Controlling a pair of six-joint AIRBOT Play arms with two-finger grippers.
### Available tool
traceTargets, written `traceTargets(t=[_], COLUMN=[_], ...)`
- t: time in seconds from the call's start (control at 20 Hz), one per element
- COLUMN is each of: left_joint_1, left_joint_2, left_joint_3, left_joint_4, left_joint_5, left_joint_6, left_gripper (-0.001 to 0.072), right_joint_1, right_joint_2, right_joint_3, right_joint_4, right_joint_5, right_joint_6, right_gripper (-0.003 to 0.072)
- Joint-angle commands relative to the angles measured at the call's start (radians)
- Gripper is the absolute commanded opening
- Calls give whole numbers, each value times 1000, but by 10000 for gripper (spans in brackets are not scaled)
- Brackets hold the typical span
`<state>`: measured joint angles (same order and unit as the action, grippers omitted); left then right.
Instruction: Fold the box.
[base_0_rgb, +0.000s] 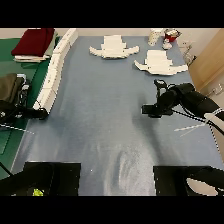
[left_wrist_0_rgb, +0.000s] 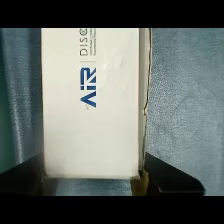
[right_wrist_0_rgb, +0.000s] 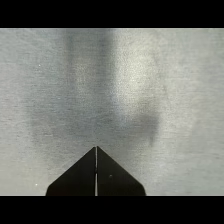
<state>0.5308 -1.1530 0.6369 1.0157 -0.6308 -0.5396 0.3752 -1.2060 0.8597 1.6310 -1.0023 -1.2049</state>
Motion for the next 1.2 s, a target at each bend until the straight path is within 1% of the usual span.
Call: traceTargets(t=[0.0,0.15,0.25,0.35,0.45,0.55,0.6,0.65,0.7,0.8,0.85,0.9,0.95,1.05,1.15], left_joint_1=[0,18,38,56,63,63,63,63,61,55,31,-15,-84,-272,-444], left_joint_2=[0,15,48,102,166,227,255,280,304,348,370,389,398,378,309], left_joint_3=[1,1,1,1,1,1,1,1,1,1,1,1,3,35,114], left_joint_4=[0,24,78,175,304,406,424,422,404,284,220,182,173,206,216], left_joint_5=[-18,-74,-135,-221,-329,-471,-549,-621,-672,-720,-728,-727,-721,-703,-662], left_joint_6=[-15,-39,-75,-125,-229,-360,-421,-451,-467,-540,-568,-585,-607,-735,-817], left_gripper=[697,698,698,698,698,682,418,71,15,12,10,9,9,9,9], right_joint_1=[0,0,0,0,0,0,0,0,0,0,0,0,0,0,1], right_joint_2=[0,0,0,0,0,0,0,0,0,0,0,0,0,0,-8], right_joint_3=[1,1,1,1,1,1,1,1,1,1,1,1,2,4,27], right_joint_4=[1,1,1,1,0,0,0,0,0,0,0,10,24,66,94], right_joint_5=[-3,-15,-20,-20,-19,-20,-21,-25,-31,-45,-51,-55,-57,-56,-58], right_joint_6=[0,0,0,0,0,0,0,0,0,0,0,0,0,0,-2], right_gripper=[4,4,5,4,4,4,4,4,4,4,4,4,4,4,5])
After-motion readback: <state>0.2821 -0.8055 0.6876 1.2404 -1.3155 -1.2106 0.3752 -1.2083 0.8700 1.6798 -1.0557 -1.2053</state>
